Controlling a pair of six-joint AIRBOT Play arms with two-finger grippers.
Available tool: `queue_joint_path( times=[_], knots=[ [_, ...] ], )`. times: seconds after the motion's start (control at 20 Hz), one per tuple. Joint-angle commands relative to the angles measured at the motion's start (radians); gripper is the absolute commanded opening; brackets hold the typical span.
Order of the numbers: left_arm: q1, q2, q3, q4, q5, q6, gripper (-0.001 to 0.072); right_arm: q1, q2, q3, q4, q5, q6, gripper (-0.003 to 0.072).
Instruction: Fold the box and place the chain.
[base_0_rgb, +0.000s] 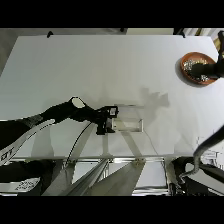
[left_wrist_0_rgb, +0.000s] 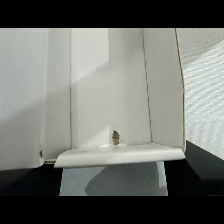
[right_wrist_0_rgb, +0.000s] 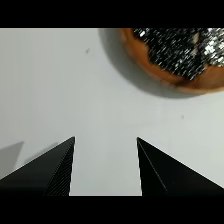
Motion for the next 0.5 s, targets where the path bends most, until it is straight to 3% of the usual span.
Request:
queue_joint_path(
  times=[0.0,0.1,0.2,0.45],
  knots=[
    [0.0,0.0,0.0,0.0,0.0,0.0,0.0253,-0.111,-0.315,0.302,0.022,0.025,-0.035,0.0397],
    [0.0,0.0,0.0,0.0,0.0,0.0,0.0253,-0.128,-0.482,0.459,0.022,0.074,-0.032,0.0385],
    [0.0,0.0,0.0,0.0,0.0,0.0,0.0253,-0.145,-0.607,0.572,0.023,0.106,-0.024,0.0314],
    [0.0,0.0,0.0,0.0,0.0,0.0,0.0253,-0.182,-0.732,0.631,0.023,0.064,-0.001,0.0295]
  ],
)
